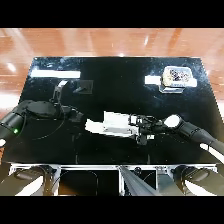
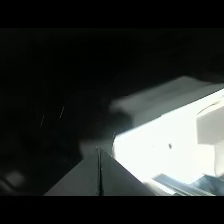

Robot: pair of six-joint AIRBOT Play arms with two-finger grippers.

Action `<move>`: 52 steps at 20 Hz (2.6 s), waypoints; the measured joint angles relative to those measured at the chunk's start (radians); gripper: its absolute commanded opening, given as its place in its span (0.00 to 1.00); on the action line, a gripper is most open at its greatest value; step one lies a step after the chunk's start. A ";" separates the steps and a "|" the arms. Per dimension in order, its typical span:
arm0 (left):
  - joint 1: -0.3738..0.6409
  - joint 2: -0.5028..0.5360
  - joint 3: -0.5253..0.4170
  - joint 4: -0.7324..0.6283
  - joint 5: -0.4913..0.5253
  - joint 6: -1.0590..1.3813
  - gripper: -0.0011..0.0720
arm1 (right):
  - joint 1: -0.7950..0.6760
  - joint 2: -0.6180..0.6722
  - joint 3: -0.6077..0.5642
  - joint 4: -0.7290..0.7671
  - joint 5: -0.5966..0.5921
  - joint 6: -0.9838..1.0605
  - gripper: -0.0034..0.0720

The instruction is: Fold the box and place the chain.

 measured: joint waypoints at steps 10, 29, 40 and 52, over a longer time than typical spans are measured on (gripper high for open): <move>0.070 -0.190 -0.001 -0.027 0.180 -0.277 0.05 | 0.000 0.000 0.000 0.000 0.000 0.000 0.78; -0.043 -0.300 0.000 -0.137 0.095 -0.297 0.05 | 0.000 0.000 0.000 0.000 0.000 0.000 0.78; -0.045 -0.302 0.026 -0.141 0.133 -0.281 0.52 | 0.000 0.000 0.000 0.000 0.000 0.000 0.78; -0.069 -0.301 0.142 -0.161 0.250 -0.271 0.71 | 0.000 0.000 0.000 0.000 0.000 0.000 0.78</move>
